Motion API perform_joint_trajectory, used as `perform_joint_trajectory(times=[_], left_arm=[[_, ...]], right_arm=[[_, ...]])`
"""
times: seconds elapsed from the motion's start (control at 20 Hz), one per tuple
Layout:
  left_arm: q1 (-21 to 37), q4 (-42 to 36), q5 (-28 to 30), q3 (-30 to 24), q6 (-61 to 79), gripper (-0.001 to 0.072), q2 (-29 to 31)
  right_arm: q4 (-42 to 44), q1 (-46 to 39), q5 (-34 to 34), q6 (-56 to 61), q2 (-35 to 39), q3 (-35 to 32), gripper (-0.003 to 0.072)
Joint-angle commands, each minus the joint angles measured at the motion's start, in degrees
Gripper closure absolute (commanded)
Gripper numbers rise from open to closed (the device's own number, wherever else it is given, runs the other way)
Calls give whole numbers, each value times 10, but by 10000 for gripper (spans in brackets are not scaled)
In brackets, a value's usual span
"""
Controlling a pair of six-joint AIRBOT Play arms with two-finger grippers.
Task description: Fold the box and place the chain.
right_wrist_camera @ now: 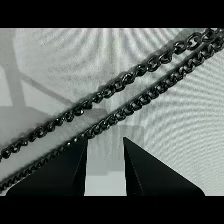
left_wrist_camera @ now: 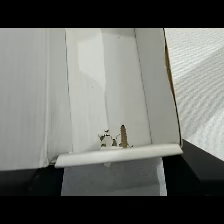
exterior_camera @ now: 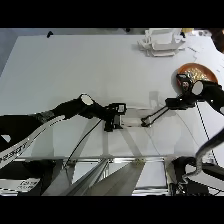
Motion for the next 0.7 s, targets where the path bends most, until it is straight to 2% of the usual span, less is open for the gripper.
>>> perform_joint_trajectory(times=[0.0,0.15,0.2,0.3,0.35,0.5,0.65], left_arm=[[0,0,0,0,0,695,0],[0,0,0,0,0,695,0],[0,0,0,0,0,695,0],[0,0,0,0,0,695,0],[0,0,0,0,0,695,0],[0,0,0,0,0,695,0],[0,0,0,0,0,695,0]], right_arm=[[-4,0,-14,1,-13,-1,467],[-4,0,-17,1,-30,-1,480],[-4,0,-17,1,-32,-1,522],[-3,0,-14,0,-33,-1,550],[-2,0,-6,-2,-32,-1,676],[-5,9,22,-13,-10,-1,670],[-4,32,48,-17,62,-1,670]])
